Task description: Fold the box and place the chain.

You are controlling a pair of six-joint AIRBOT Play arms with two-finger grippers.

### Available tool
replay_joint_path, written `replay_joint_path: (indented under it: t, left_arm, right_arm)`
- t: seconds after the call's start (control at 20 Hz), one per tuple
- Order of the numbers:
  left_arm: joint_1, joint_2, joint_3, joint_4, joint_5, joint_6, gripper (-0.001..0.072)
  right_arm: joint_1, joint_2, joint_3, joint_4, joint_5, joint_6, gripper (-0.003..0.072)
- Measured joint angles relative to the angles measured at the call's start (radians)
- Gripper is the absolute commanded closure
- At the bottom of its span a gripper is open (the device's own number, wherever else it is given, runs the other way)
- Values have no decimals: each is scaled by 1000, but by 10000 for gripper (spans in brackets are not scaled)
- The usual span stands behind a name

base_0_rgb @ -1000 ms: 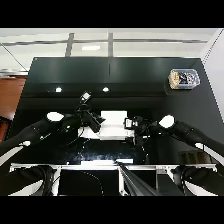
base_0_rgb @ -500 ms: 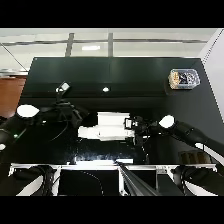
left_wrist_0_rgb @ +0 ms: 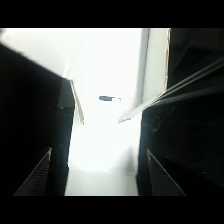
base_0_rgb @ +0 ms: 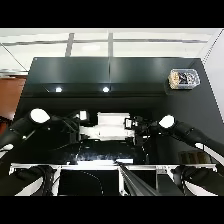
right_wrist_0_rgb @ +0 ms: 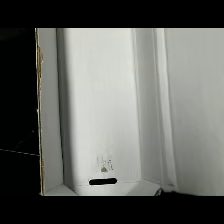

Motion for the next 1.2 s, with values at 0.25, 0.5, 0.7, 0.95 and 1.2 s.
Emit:
replay_joint_path:
  t: [0.25,0.5,0.7,0.95,1.2]
  left_arm:
    - [-102,-68,0,-27,124,31,235]
    - [-125,-84,0,-87,130,39,475]
    - [-129,-87,0,-138,104,39,477]
    - [-131,-98,0,-222,92,42,492]
    - [-155,-144,0,-289,100,44,490]
  right_arm:
    - [0,0,0,0,0,0,148]
    - [0,0,0,0,0,0,148]
    - [0,0,0,0,0,0,148]
    - [0,0,0,0,0,0,147]
    - [0,0,0,-1,0,0,148]
